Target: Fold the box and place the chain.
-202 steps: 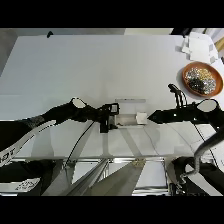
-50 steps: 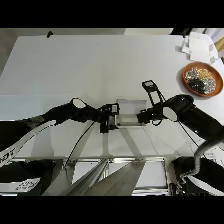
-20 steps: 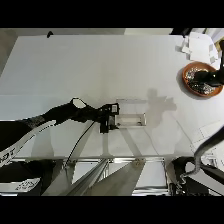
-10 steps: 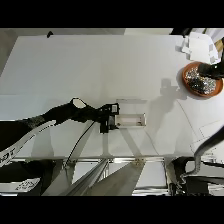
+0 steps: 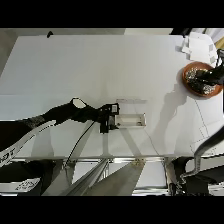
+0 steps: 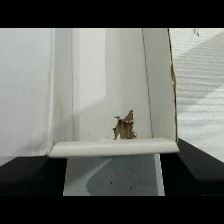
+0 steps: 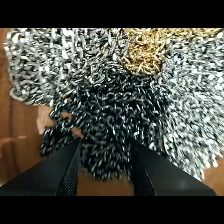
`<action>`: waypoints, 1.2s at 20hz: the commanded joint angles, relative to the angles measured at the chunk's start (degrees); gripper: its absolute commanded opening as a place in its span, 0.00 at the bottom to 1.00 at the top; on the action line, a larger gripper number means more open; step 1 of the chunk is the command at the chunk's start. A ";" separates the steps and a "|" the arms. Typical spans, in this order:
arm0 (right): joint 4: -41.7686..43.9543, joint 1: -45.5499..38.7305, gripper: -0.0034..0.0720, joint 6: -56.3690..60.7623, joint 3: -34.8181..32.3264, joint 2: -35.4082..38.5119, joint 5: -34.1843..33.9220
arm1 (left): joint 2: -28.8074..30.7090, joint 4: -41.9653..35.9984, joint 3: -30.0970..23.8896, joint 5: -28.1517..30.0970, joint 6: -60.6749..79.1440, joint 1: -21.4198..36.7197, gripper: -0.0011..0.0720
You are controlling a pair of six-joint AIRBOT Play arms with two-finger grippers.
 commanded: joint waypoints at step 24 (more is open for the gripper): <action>0.24 -0.20 0.06 -8.31 0.13 6.60 4.83 | 0.04 0.02 0.00 0.02 0.00 0.04 0.20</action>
